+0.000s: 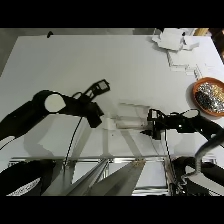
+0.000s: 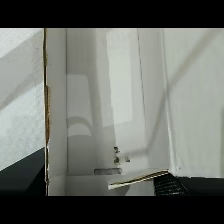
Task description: Fold the box and place the chain.
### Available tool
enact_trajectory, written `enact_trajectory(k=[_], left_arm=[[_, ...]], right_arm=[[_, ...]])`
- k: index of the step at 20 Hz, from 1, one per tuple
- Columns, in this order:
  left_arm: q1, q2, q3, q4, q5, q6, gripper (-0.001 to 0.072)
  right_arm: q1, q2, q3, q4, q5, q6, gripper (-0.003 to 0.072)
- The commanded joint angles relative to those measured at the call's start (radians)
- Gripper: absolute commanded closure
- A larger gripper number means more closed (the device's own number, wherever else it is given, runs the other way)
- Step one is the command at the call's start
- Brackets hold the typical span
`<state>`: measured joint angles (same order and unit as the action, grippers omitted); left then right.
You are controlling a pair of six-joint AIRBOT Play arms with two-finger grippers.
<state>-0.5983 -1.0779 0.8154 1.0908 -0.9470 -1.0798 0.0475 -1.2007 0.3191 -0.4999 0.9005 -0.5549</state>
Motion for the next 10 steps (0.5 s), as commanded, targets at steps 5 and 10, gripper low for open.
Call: enact_trajectory(k=[5,10], left_arm=[[0.108,-0.041,-0.091,0.091,0.014,-0.545,0.0706],[0.106,-0.221,-0.094,-0.035,0.027,-0.540,0.0706]], right_arm=[[0.000,0.000,0.000,0.000,0.000,0.000,0.0219],[0.000,0.000,0.000,0.000,0.000,0.000,0.0219]])
